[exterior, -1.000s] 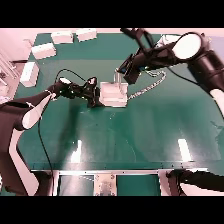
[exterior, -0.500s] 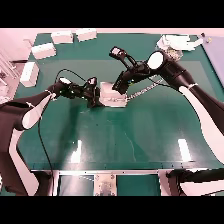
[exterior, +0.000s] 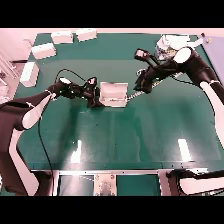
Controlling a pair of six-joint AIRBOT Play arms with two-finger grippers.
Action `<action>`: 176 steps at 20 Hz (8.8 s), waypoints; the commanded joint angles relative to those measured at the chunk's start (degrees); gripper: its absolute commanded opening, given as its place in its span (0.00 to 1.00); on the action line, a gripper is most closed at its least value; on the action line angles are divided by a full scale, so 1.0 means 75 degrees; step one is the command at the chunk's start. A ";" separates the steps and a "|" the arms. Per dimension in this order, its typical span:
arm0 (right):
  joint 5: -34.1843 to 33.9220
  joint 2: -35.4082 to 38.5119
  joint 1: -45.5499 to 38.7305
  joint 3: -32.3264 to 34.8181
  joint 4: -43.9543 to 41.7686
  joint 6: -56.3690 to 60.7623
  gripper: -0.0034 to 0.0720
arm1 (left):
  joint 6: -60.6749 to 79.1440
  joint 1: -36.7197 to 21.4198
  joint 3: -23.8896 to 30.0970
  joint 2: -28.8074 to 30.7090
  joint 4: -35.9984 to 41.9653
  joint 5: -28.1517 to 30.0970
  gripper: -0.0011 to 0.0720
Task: Fold the box and place the chain.
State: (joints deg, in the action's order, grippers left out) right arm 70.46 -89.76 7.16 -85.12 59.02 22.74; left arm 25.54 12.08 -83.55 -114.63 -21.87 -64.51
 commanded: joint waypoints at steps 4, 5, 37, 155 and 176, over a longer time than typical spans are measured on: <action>-0.0323 -0.1209 -0.0714 0.0239 -0.0927 -0.3217 0.74 | 0.0000 -0.0006 0.0000 0.0006 -0.0003 0.0000 0.50; -0.0428 -0.1402 -0.0670 0.0236 -0.0941 -0.3544 0.74 | 0.0000 -0.0006 0.0000 0.0006 -0.0003 0.0003 0.50; -0.0921 -0.1507 0.0006 -0.0149 -0.0702 -0.3299 0.05 | 0.0000 -0.0006 0.0000 0.0006 -0.0003 0.0003 0.50; -0.1055 -0.2174 -0.0207 0.0755 -0.1553 -0.5470 0.83 | 0.0000 -0.0006 0.0000 0.0006 0.0000 0.0000 0.50; -0.0143 -0.0501 -0.0157 0.0761 -0.1845 -0.3220 0.05 | 0.0000 -0.0006 0.0000 0.0006 0.0000 0.0000 0.50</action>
State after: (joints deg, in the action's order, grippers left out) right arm 67.24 -96.77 5.69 -79.40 45.84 -4.51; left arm 25.54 12.08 -83.55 -114.63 -21.85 -64.53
